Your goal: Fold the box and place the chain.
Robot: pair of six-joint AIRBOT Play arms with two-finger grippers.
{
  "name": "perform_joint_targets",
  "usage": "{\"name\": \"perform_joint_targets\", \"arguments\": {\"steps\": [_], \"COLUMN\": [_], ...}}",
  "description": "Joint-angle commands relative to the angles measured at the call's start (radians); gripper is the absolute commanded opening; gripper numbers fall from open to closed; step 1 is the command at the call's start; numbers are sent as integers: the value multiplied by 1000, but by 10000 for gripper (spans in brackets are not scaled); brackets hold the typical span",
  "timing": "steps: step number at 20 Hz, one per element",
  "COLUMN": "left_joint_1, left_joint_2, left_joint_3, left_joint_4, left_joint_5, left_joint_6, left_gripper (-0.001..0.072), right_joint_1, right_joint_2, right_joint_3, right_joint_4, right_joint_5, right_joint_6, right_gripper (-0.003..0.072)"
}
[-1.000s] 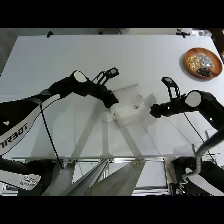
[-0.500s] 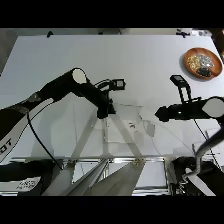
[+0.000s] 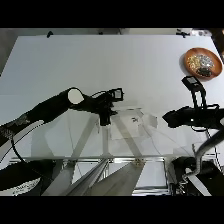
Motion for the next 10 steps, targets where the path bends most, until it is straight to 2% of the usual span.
{"name": "perform_joint_targets", "arguments": {"steps": [1, 7, 10], "left_joint_1": [58, 85, 83], "left_joint_2": [12, -64, -111], "left_joint_3": [-50, -50, -50], "left_joint_4": [-159, -199, -200], "left_joint_5": [-39, -42, -74], "left_joint_6": [243, 334, 368], "left_gripper": [1, 2, 2], "right_joint_1": [0, 0, 0], "right_joint_2": [12, 12, 12], "right_joint_3": [1, 1, 1], "right_joint_4": [-3, 21, 43], "right_joint_5": [-12, -21, -21], "right_joint_6": [3, 3, 3], "right_gripper": [426, 425, 425]}}
